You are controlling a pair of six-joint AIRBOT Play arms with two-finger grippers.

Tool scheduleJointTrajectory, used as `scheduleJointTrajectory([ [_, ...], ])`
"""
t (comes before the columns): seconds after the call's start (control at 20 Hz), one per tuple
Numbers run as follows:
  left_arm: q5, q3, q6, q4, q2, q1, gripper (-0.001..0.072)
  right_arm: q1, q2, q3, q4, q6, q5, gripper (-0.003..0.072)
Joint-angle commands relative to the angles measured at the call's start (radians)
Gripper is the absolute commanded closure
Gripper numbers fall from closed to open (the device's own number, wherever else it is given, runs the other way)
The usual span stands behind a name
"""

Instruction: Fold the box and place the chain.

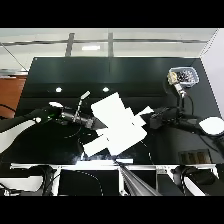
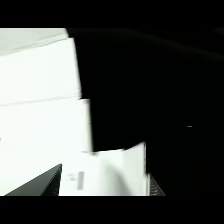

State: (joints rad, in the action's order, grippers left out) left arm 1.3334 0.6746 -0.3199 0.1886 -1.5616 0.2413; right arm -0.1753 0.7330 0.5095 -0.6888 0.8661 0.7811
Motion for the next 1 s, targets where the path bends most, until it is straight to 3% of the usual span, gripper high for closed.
scheduleJointTrajectory([
  [0.0, 0.002, 0.019, 0.008, 0.124, 0.060, -0.001, 0.0690, 0.099, -0.001, 0.122, -0.242, 0.020, 0.128, 0.0106],
  [0.2, -0.217, 0.024, 0.021, 0.302, 0.267, 0.081, 0.0690, 0.174, 0.000, 0.153, -0.326, 0.019, 0.076, 0.0106],
  [0.35, -0.349, 0.023, 0.291, 0.330, 0.352, 0.158, 0.0687, 0.173, 0.004, 0.152, -0.333, -0.132, 0.128, 0.0106],
  [0.5, -0.433, 0.023, 0.407, 0.346, 0.315, 0.195, 0.0686, 0.173, 0.027, 0.151, -0.322, -0.333, 0.225, 0.0105],
  [0.7, -0.477, 0.023, 0.714, 0.372, 0.289, 0.233, 0.0686, 0.168, 0.076, 0.144, -0.145, -0.467, 0.249, 0.0106],
  [0.95, -0.520, 0.001, 0.709, 0.375, 0.224, 0.238, 0.0686, 0.086, 0.108, 0.132, -0.185, -0.510, 0.246, 0.0106],
])
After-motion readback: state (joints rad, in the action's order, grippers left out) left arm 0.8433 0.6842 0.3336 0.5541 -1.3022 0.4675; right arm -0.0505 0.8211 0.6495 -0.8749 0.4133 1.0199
